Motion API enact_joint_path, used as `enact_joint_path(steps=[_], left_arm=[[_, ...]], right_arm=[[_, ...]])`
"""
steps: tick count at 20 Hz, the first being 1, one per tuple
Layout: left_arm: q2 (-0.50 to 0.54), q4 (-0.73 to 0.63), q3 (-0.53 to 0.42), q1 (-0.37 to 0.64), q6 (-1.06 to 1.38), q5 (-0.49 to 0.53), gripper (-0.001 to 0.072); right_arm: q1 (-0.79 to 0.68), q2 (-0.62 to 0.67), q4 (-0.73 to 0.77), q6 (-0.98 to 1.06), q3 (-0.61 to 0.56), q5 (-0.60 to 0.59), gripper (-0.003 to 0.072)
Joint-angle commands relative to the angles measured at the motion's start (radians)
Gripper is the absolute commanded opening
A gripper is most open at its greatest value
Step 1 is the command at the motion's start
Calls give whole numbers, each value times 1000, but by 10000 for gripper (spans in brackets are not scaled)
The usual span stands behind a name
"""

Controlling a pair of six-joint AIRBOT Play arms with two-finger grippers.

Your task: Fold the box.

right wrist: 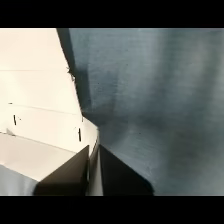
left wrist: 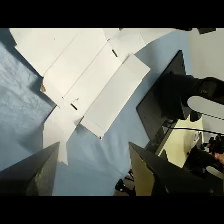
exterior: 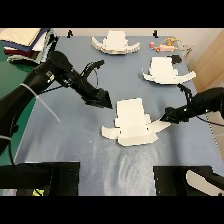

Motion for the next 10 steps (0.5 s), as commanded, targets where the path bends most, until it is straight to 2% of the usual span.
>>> enact_joint_path(steps=[1,3,7,9,10], left_arm=[[130,5,-184,25,11,62,653],[164,8,-232,37,11,62,654],[162,21,-240,36,10,41,654],[162,20,-240,36,10,49,654],[162,20,-240,36,10,61,654]], right_arm=[[42,98,-21,39,-134,81,298],[42,82,-37,60,-133,55,295],[42,25,-33,60,-113,10,279],[43,1,-14,38,-103,-15,61],[44,-1,6,4,-102,-13,4]])
